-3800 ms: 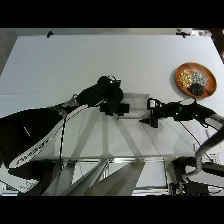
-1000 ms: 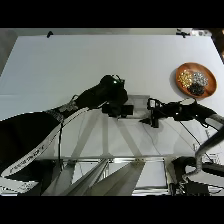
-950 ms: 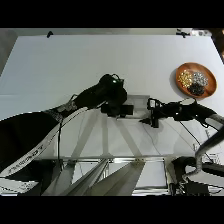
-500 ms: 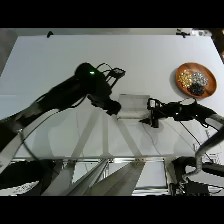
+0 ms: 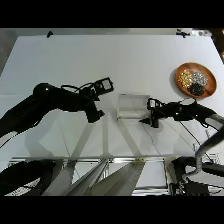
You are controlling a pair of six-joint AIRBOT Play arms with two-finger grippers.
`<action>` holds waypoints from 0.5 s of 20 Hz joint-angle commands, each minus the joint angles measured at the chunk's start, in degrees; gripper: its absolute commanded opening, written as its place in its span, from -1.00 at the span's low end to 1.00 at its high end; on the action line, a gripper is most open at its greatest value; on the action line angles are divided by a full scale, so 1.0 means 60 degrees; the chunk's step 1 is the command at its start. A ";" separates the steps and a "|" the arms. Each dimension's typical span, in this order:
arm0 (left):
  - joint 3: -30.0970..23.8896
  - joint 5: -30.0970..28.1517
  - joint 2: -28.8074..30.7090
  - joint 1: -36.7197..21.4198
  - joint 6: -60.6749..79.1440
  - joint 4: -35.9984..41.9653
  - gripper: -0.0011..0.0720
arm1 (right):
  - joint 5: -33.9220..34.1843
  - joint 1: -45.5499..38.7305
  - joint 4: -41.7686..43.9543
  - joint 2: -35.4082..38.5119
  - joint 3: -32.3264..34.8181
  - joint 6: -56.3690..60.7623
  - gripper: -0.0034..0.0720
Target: Fold the box and place the chain.
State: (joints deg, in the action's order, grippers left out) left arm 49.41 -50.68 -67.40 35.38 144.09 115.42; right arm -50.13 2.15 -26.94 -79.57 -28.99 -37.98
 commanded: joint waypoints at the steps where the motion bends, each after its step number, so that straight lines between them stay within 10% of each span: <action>1: -0.0477 -0.0189 -0.1155 -0.0401 0.4240 0.2186 0.97 | -0.0004 0.0007 0.0004 -0.0004 0.0000 0.0000 -0.02; 10: 0.0703 0.0291 -0.3085 -0.0382 0.4240 0.2696 0.97 | -0.0004 0.0007 0.0004 -0.0004 0.0000 0.0000 -0.02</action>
State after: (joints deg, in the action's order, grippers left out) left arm 50.61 -50.46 -83.72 33.19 167.89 129.91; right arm -50.15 2.15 -26.94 -79.57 -28.99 -37.98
